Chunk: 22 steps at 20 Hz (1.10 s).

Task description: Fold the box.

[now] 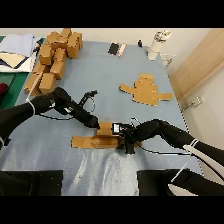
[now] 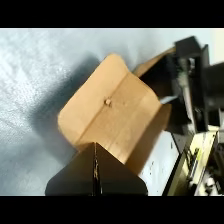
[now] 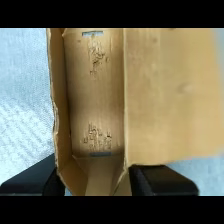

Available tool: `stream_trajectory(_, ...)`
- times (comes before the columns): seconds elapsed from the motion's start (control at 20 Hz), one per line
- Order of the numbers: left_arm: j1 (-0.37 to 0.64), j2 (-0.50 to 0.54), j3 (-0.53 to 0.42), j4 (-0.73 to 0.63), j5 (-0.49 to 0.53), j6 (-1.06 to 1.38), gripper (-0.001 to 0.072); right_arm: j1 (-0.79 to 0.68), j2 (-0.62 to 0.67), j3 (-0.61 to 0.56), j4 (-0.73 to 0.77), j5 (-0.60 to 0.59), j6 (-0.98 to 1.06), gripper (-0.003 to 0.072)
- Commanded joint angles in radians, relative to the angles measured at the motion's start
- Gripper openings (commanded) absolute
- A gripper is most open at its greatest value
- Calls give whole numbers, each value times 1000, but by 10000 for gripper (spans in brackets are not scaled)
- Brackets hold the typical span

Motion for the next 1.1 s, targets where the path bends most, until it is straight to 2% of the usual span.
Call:
stream_trajectory(0.0,32,115,2,2,-112,275,10,0,0,0,0,0,0,472)
stream_trajectory(0.2,29,295,-48,66,-119,375,11,0,0,0,0,0,0,472)
stream_trajectory(0.3,52,359,-95,80,-119,502,12,0,0,0,0,0,1,472)
stream_trajectory(0.4,97,418,-178,27,-19,628,16,0,0,0,0,0,0,472)
stream_trajectory(0.45,102,443,-227,9,54,694,104,0,0,0,-4,0,0,472)
stream_trajectory(0.5,97,464,-277,-25,134,734,455,0,0,0,-7,0,0,472)
stream_trajectory(0.55,87,487,-335,-82,221,764,693,0,0,0,-7,0,0,472)
stream_trajectory(0.65,59,516,-422,-148,290,862,695,0,0,0,-7,0,0,472)
stream_trajectory(0.8,-11,518,-507,-157,300,980,695,0,0,0,-7,0,0,472)
stream_trajectory(0.95,-46,518,-560,-156,382,1038,695,0,0,0,-7,0,0,472)
stream_trajectory(1.05,-45,518,-565,-153,404,1038,695,0,0,0,-7,0,0,472)
